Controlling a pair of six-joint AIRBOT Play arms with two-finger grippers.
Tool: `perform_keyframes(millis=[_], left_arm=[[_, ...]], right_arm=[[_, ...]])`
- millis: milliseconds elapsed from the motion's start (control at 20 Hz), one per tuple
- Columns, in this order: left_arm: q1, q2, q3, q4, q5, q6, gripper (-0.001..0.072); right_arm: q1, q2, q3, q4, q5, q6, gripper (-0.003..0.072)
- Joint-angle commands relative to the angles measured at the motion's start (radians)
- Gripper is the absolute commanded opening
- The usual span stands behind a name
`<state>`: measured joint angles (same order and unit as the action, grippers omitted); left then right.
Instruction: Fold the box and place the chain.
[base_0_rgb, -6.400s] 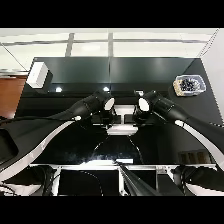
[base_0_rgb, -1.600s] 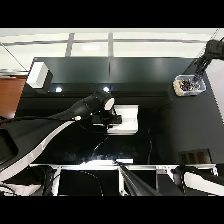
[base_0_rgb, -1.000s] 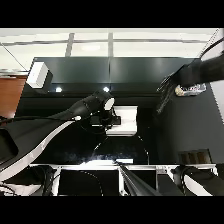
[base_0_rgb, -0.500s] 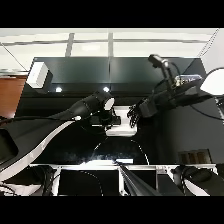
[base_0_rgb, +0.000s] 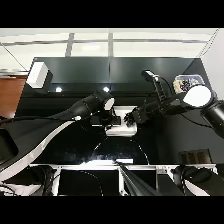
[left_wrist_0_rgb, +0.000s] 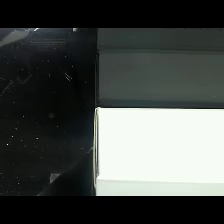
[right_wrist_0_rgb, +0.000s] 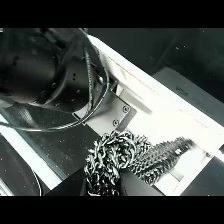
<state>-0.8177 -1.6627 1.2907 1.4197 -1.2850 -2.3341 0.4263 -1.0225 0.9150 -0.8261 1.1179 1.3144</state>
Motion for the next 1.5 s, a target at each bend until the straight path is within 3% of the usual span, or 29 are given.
perform_keyframes(millis=[0, 50, 100, 250, 700, 1450], left_arm=[[0.001, -0.001, 0.000, 0.000, 0.002, 0.000, 0.0030], [0.001, -0.001, 0.000, 0.000, 0.002, 0.000, 0.0030], [0.001, -0.001, 0.000, 0.000, 0.002, 0.000, 0.0030], [0.001, -0.001, 0.000, 0.000, 0.002, 0.000, 0.0030], [0.001, -0.001, 0.000, 0.000, 0.002, 0.000, 0.0030], [0.020, -0.001, 0.001, -0.053, 0.019, 0.000, 0.0034]], right_arm=[[0.002, -0.008, -0.014, -0.013, -0.034, 0.042, 0.0031], [0.002, -0.008, -0.013, -0.035, -0.047, 0.076, 0.0194], [0.002, -0.008, -0.013, -0.069, -0.053, 0.108, 0.0301], [-0.023, -0.004, -0.002, -0.148, -0.010, 0.146, 0.0301], [-0.246, 0.109, 0.034, -0.180, 0.097, 0.125, 0.0297], [-0.252, 0.109, 0.033, -0.180, 0.125, 0.064, 0.0297]])
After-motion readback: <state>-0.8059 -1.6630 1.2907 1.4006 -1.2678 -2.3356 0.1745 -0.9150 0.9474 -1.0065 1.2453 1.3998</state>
